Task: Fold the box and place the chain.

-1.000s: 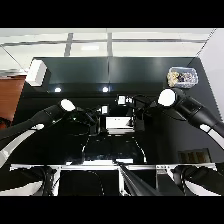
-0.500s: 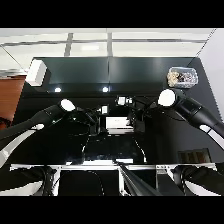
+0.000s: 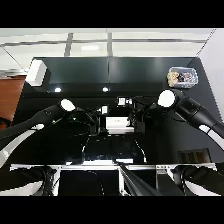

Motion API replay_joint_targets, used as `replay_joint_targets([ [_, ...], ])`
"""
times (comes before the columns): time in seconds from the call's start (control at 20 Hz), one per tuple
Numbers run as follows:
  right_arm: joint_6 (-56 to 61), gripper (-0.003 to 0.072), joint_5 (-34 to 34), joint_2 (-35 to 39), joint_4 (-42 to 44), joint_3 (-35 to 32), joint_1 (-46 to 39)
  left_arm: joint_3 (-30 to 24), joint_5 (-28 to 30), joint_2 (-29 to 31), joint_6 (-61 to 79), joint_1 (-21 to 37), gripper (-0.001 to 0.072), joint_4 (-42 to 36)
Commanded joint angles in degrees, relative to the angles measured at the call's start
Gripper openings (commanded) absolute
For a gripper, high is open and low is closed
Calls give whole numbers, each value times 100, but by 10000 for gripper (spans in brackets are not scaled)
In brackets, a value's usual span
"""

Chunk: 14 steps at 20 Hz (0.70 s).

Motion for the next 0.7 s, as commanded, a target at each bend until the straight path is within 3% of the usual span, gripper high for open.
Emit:
replay_joint_targets([
  [0.0, 4, 271, 48, -9, 0, -4, 4, 4, 0, -2, -2, 0, 362, 0],
  [0.1, 44, 273, 48, -24, 0, -7, 4, 4, 0, -2, -2, 0, 363, 0],
  [0.15, 46, 363, 50, -24, 0, -7, 4, 4, 0, -2, -2, 0, 362, 0],
  [0.2, 50, 379, 52, -22, 0, -7, 4, 4, 0, -2, -2, 0, 363, 0],
  [0.65, 109, 378, 61, -13, 20, -210, 0, 4, 2, -2, -2, 0, 363, 0],
])
